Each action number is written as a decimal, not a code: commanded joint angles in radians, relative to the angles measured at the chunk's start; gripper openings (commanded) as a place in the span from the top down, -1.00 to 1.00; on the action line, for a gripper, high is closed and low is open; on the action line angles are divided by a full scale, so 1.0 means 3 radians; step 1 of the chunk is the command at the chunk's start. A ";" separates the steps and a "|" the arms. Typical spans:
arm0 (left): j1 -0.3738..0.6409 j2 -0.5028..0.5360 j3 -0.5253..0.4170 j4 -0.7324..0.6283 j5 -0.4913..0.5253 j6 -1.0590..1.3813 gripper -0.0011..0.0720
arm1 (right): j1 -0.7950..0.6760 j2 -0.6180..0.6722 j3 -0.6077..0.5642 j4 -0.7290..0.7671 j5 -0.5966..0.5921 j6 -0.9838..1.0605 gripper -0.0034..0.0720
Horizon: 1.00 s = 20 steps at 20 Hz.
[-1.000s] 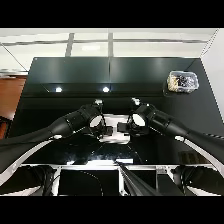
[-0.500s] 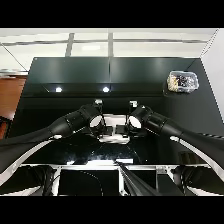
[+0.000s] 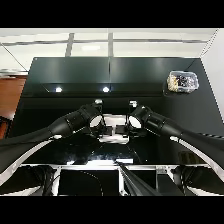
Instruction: Fold the box and place the chain.
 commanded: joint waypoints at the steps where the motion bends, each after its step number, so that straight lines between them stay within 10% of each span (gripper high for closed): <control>1: 0.0003 0.0003 0.0003 0.0000 0.0009 0.0003 0.90 | 0.0004 -0.0001 0.0003 0.0001 0.0008 -0.0017 0.83; 5: 0.0003 0.0003 0.0003 0.0000 0.0006 0.0003 0.90 | 0.0003 0.0009 0.0006 0.0027 0.0028 -0.0066 0.83; 7: 0.0003 0.0003 0.0003 0.0000 0.0006 0.0003 0.90 | 0.0000 0.0062 0.0046 0.0032 0.0125 -0.0209 0.03; 14: 0.0003 0.0003 0.0003 0.0000 -0.0006 0.0003 0.90 | -0.0332 0.0844 0.0299 -0.0072 0.0624 -0.1017 0.04; 20: 0.0003 0.0003 0.0003 0.0001 -0.0008 0.0004 0.90 | -0.1333 0.1300 0.0284 -0.1768 0.0918 -0.1181 0.04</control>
